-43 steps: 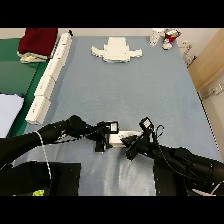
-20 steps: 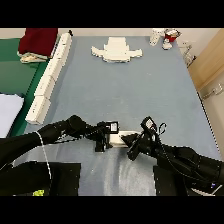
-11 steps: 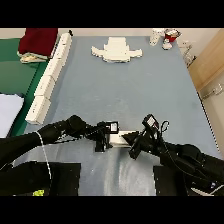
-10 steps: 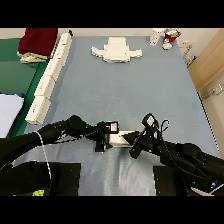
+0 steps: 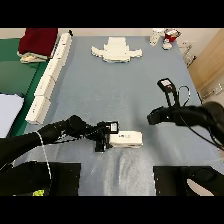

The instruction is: Fold the box.

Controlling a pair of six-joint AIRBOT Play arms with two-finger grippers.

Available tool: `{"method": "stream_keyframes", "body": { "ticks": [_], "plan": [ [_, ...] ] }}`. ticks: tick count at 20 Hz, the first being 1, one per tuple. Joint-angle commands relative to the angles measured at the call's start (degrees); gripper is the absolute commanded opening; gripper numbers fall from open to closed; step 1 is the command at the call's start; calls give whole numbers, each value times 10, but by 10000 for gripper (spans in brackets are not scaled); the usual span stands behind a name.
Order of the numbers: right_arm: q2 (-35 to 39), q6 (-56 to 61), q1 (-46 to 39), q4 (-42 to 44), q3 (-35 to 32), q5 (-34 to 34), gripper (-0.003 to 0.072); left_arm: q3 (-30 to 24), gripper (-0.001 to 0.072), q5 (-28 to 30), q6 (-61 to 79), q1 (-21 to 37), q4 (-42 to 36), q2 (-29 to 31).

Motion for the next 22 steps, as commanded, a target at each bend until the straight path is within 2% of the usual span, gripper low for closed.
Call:
{"method": "stream_keyframes", "body": {
  "ticks": [1, 3, 6, 8, 16, 22],
  "plan": [
    [-113, 52, -78, -17, 99, -176, 5, 0, 453, 0, 0, 0, 0, 0],
    [-165, 73, -88, -19, 127, -205, 6, 0, 453, 0, 0, 0, 0, 0],
    [-201, 78, -88, -14, 141, -183, 6, 0, 453, 0, 0, 0, 0, 0],
    [-207, 78, -88, -14, 141, -157, 6, 0, 453, 0, 0, 0, 0, 0],
    [-206, 78, -88, -14, 141, -156, 6, 0, 453, 3, 0, 0, -16, 0],
    [-206, 78, -88, -14, 141, -156, 6, 2, 453, 82, -104, 2, -14, 12]
  ]
}}
